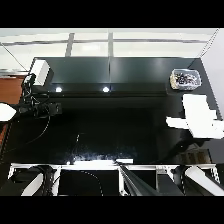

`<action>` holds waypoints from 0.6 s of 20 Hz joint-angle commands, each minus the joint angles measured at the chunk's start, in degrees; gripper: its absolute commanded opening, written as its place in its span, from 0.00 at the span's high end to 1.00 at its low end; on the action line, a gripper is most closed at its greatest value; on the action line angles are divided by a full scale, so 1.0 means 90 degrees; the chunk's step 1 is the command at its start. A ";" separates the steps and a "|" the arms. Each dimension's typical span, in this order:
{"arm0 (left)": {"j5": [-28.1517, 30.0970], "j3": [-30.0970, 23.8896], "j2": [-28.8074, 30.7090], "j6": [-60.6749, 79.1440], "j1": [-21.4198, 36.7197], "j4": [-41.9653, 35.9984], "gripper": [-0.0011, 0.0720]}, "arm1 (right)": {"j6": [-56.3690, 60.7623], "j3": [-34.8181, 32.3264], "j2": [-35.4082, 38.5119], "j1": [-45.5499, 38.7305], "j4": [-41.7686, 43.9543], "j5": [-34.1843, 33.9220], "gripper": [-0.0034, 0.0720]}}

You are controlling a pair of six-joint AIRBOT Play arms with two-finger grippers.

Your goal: Fold the box and place the chain.

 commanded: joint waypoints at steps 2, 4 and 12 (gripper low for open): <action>-0.0007 0.0000 -0.0005 0.0002 -0.0002 0.0000 0.95 | -0.1316 0.0884 -0.1273 -0.1222 0.1734 0.1156 0.02; 0.0000 0.0000 -0.0005 0.0002 -0.0002 0.0000 0.95 | -0.1450 0.1355 -0.1819 -0.1331 0.1722 0.1630 0.02; -0.0051 0.0000 -0.0002 0.0002 -0.0002 -0.0002 0.95 | -0.2878 0.2390 -0.3483 -0.1785 0.2603 0.2526 0.02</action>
